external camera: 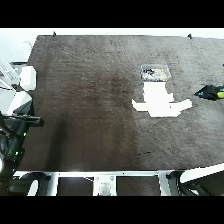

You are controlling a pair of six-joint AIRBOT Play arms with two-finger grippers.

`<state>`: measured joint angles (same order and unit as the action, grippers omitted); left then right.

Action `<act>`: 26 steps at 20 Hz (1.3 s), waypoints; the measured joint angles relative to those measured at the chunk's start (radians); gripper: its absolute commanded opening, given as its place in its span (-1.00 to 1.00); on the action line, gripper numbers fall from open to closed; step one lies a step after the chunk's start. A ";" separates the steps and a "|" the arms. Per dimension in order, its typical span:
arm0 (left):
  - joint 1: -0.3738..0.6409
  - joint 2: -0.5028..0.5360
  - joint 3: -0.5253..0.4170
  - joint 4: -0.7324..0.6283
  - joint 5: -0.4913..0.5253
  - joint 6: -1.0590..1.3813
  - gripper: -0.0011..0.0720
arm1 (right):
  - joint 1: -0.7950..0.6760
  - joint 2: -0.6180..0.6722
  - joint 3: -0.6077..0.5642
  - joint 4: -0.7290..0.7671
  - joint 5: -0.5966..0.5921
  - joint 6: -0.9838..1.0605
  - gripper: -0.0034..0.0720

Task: Fold the box and place the chain.

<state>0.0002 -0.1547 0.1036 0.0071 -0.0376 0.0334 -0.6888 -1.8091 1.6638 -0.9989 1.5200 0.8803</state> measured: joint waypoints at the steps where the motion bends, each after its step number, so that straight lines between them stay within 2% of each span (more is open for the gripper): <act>1: 0.000 0.000 0.000 0.000 0.000 0.000 -0.91 | 0.014 -0.033 0.019 -0.011 0.019 0.000 0.52; 7: 0.000 0.000 0.000 0.000 0.000 0.000 -0.91 | 0.041 -0.143 0.062 -0.035 0.067 0.004 0.52; 15: 0.000 0.000 0.000 0.000 0.000 0.000 -0.91 | 0.046 -0.200 0.056 0.028 0.153 0.011 0.51; 19: 0.000 0.000 0.000 0.000 0.000 0.000 -0.91 | 0.048 -0.209 0.020 0.061 0.171 0.002 0.43; 20: 0.000 0.000 0.000 0.000 0.000 0.000 -0.91 | 0.048 -0.209 0.013 0.065 0.171 -0.005 0.12; 21: 0.000 0.000 0.000 0.000 0.000 0.000 -0.91 | 0.049 -0.211 0.008 0.068 0.171 -0.012 -0.09; 22: 0.000 0.000 0.000 0.000 0.000 0.000 -0.91 | 0.050 -0.211 0.005 0.074 0.168 -0.020 -0.20; 23: 0.000 0.000 0.000 0.000 0.000 0.000 -0.91 | 0.051 -0.211 0.002 0.084 0.166 -0.027 -0.56; 24: 0.000 0.000 0.000 0.000 0.000 0.000 -0.91 | 0.051 -0.212 0.000 0.095 0.164 -0.031 -0.84; 26: 0.000 0.000 0.000 0.000 0.000 0.000 -0.91 | 0.051 -0.212 -0.003 0.122 0.179 -0.041 -0.89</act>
<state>0.0002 -0.1547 0.1036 0.0074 -0.0376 0.0334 -0.6380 -2.0216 1.6611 -0.8772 1.6993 0.8394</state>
